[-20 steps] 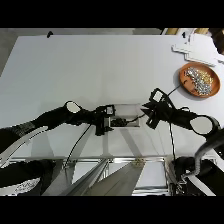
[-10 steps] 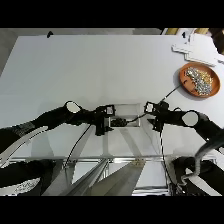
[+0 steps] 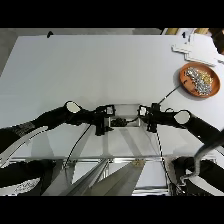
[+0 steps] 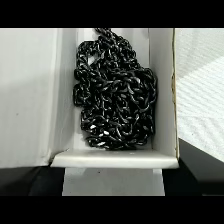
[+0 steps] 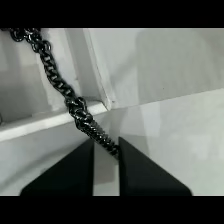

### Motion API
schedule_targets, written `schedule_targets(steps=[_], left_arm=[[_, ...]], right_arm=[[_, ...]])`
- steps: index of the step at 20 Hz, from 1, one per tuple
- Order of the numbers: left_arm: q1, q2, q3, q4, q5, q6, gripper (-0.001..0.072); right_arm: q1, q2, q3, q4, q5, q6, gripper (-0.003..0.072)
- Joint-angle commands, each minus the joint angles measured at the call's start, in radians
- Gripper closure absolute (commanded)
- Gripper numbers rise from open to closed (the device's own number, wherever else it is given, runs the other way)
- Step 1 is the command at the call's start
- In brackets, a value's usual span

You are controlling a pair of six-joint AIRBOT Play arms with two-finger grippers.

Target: Fold the box and place the chain.

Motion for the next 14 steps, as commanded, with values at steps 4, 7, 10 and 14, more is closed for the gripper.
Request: schedule_targets(steps=[4,7,10,14], left_arm=[[0.0,0.0,0.0,0.0,0.001,0.0,0.0457],[0.0,0.0,0.0,0.0,0.0,0.0,0.0457],[0.0,0.0,0.0,0.0,0.0,0.0,0.0457],[0.0,0.0,0.0,0.0,0.0,0.0,0.0457]], right_arm=[[0.0,0.058,0.0,0.024,0.101,-0.005,0.0666],[0.0,0.19,0.0,-0.011,0.153,0.089,0.0666],[0.0,0.352,0.0,-0.045,0.243,0.356,0.0666],[0.001,0.444,-0.001,0.225,0.311,0.454,0.0666]])
